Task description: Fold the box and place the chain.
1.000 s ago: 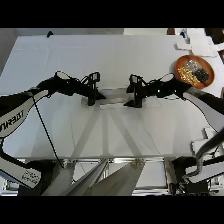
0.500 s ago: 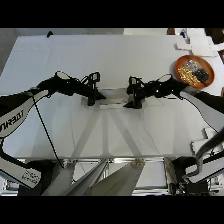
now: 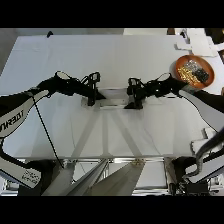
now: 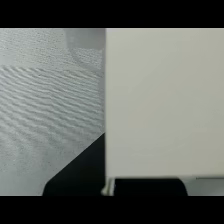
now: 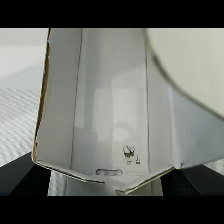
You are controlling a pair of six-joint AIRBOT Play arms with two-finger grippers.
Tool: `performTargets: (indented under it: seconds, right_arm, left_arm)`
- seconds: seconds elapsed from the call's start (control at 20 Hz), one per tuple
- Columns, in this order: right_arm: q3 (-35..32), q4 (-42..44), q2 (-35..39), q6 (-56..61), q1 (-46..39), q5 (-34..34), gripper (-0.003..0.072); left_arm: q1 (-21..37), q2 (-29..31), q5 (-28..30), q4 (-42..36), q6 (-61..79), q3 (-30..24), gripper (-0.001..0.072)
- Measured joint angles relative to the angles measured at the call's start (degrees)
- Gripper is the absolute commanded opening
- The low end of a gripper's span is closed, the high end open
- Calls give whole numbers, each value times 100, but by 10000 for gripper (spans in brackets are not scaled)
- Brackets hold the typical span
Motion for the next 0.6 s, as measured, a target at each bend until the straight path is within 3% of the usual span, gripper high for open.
performTargets:
  seconds: [0.6]
  right_arm:
    - [109,20,-79,363,-2,-87,713]
  left_arm:
    - [2,0,7,0,0,0,15]
